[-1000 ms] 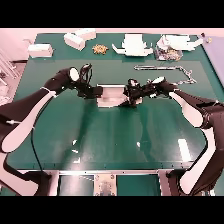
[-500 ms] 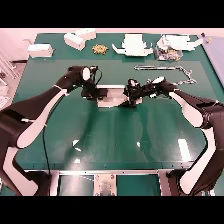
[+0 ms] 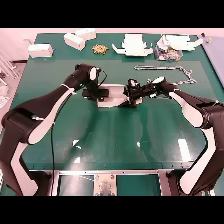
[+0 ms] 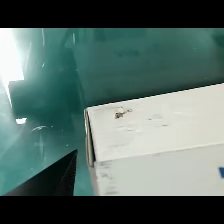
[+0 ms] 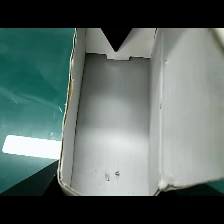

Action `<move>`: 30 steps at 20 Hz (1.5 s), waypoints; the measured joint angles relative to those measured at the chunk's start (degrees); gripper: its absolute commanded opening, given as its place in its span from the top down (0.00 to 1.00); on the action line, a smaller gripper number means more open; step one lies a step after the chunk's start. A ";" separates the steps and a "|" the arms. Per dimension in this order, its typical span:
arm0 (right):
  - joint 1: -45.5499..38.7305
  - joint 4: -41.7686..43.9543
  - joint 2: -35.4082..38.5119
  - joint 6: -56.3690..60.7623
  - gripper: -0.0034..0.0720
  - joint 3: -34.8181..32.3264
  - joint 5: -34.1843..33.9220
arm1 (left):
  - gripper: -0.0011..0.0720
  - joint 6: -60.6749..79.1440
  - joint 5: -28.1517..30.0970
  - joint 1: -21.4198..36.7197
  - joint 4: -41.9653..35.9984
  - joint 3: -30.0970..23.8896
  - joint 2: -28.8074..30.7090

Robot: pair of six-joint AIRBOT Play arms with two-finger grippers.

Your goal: Fold the box and place the chain.

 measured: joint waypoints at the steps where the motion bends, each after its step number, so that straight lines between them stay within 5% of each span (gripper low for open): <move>1: 0.00 0.02 0.00 0.00 0.32 0.00 0.00 | 0.52 -0.26 -0.72 -0.04 0.44 0.81 -0.50; 2: 0.00 0.02 0.00 0.00 0.32 0.00 0.00 | 0.64 -0.48 -1.44 -0.15 0.79 1.46 -0.92; 5: 0.00 0.02 -0.02 0.00 0.32 0.00 0.00 | 0.67 -0.87 -2.84 -0.26 1.68 2.49 -1.55; 7: 0.00 0.09 -0.02 0.00 0.32 0.00 0.00 | 0.96 -1.09 -3.19 -0.26 2.01 2.78 -1.75; 14: 0.02 0.24 0.00 0.07 0.32 0.00 0.15 | 0.96 -1.22 -3.85 -0.28 2.49 3.19 -2.36; 15: 0.02 0.22 0.00 0.04 0.32 0.00 0.15 | 0.89 -1.16 -3.91 -0.28 2.49 3.23 -2.45; 16: 0.02 0.09 0.00 -0.17 0.32 0.00 -0.04 | 0.41 -0.63 -3.85 -0.28 2.56 3.23 -2.47; 17: 0.00 -0.31 0.00 -0.28 0.32 0.00 -0.02 | 0.11 -0.55 -4.31 -0.28 2.71 3.04 -2.80; 30: -0.04 -0.02 0.00 -0.04 0.32 0.00 -0.04 | 0.11 7.10 -12.79 3.39 -3.61 10.51 0.52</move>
